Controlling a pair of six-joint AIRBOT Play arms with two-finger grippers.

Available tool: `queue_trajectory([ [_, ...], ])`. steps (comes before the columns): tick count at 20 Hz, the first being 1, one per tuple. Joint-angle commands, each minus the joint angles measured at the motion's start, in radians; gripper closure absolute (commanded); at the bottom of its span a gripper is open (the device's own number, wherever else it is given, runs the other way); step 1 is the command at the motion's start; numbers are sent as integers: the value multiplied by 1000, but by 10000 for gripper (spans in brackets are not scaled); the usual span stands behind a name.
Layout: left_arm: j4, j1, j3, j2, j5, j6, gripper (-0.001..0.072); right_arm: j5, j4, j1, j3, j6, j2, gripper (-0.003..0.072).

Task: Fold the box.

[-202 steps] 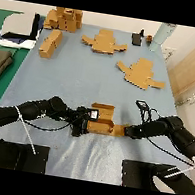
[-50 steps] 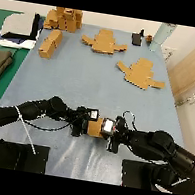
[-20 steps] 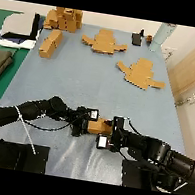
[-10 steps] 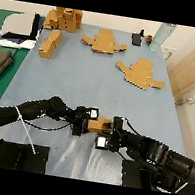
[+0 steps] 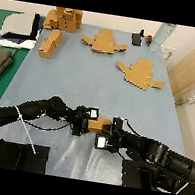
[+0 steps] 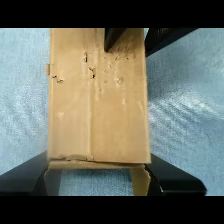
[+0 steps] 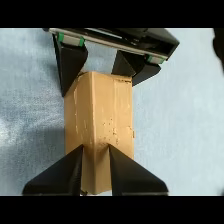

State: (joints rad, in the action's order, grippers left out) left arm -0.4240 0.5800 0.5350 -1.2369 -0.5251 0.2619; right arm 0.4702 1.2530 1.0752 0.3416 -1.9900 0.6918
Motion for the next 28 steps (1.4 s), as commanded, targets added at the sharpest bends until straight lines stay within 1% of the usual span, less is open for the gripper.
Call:
queue_trajectory([
  [1, 1, 0, 0, 0, -1, -1, 246, 1, 12, 18, 0, 0, -2, 470],
  [5, 1, 0, 0, 0, -1, -1, 246, 5, 11, 18, 0, 0, -41, 470],
  [6, 1, 0, 0, 0, -1, -1, 246, 11, 11, 18, 0, 0, -47, 460],
  [7, 1, 0, 0, 0, -1, -1, 246, 16, 12, 18, 0, 0, -47, 380],
  [8, 1, 0, 0, -1, -1, -1, 246, 16, 12, 18, 0, 0, -44, 282],
  [9, 1, 0, 0, 0, -1, -1, 246, 16, 12, 18, 0, 0, -37, 268],
  [11, 1, 0, 0, 0, -1, -1, 246, 8, 11, 18, 0, 0, -11, 264],
  [12, 1, 0, 0, 0, -1, -1, 246, 8, 10, 18, 0, 0, 6, 216],
  [16, 1, 0, 0, 0, -1, -1, 246, 4, -16, 18, 0, 1, 34, 225],
  [19, 1, 0, 0, 0, -1, -1, 246, 0, -60, 18, 3, 2, 33, 346],
  [20, 1, 0, 0, 0, -1, -1, 246, 0, -61, 18, 3, 4, 31, 349],
  [21, 1, 0, 0, 0, -1, -1, 246, 1, -60, 18, 3, 10, 29, 428],
  [22, 1, 0, 0, 0, -1, -1, 246, 1, -58, 18, 3, 11, 26, 460],
  [28, 1, 0, 0, 0, -1, -1, 246, 0, -59, 18, 3, 11, -1, 460],
])
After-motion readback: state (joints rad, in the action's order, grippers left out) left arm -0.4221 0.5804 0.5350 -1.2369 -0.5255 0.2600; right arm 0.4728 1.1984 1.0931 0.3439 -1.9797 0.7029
